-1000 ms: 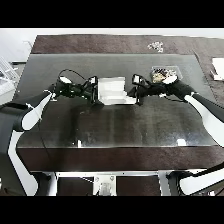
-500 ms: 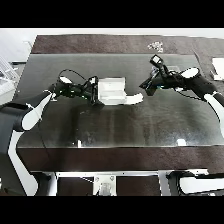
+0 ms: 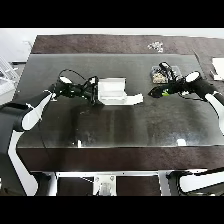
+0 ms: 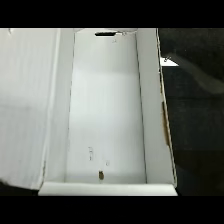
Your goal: Fold the box and place the chain.
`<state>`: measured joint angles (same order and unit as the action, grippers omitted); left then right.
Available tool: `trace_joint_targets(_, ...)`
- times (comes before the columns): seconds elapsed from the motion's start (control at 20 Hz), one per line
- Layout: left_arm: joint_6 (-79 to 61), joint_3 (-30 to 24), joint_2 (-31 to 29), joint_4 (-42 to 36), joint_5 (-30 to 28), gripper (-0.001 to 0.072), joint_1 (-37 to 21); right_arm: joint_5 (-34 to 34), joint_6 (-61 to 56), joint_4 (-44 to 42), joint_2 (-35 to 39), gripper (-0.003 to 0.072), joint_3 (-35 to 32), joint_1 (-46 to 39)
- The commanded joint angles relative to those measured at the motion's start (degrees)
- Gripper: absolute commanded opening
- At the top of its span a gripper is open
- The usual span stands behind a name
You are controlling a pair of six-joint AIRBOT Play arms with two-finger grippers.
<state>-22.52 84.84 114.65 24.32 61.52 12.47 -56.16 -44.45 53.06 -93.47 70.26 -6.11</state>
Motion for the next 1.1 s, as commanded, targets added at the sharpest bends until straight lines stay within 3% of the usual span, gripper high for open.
trace_joint_targets(0.0,0.00,0.02,-0.02,0.02,0.09,0.0487,-0.02,-5.27,-3.78,-5.14,-4.57,0.0013,0.74,-0.37)
trace_joint_targets(0.3,-0.02,0.02,-0.02,0.02,0.09,0.0487,-0.02,-5.25,-3.32,-13.09,-7.50,0.0014,1.31,4.44)
trace_joint_targets(0.55,0.00,0.02,-0.02,0.02,0.09,0.0487,-0.02,-5.75,-3.61,-15.13,-10.36,0.0015,6.01,8.52)
trace_joint_targets(0.75,-0.02,0.02,-0.02,0.02,0.11,0.0487,-0.02,-14.08,-6.10,-15.13,-10.36,0.0015,11.19,8.39)
trace_joint_targets(0.85,-0.02,0.02,-0.02,0.02,0.09,0.0487,-0.02,-14.36,-6.95,-15.17,-10.36,0.0021,11.80,8.52)
trace_joint_targets(0.95,0.00,0.02,-0.02,0.02,0.09,0.0487,-0.02,-14.40,-7.02,-15.17,-10.34,0.0170,11.80,8.52)
trace_joint_targets(1.05,-0.02,0.02,-0.02,0.02,0.13,0.0487,-0.02,-14.40,-7.02,-15.17,-10.36,0.0169,11.80,8.28)
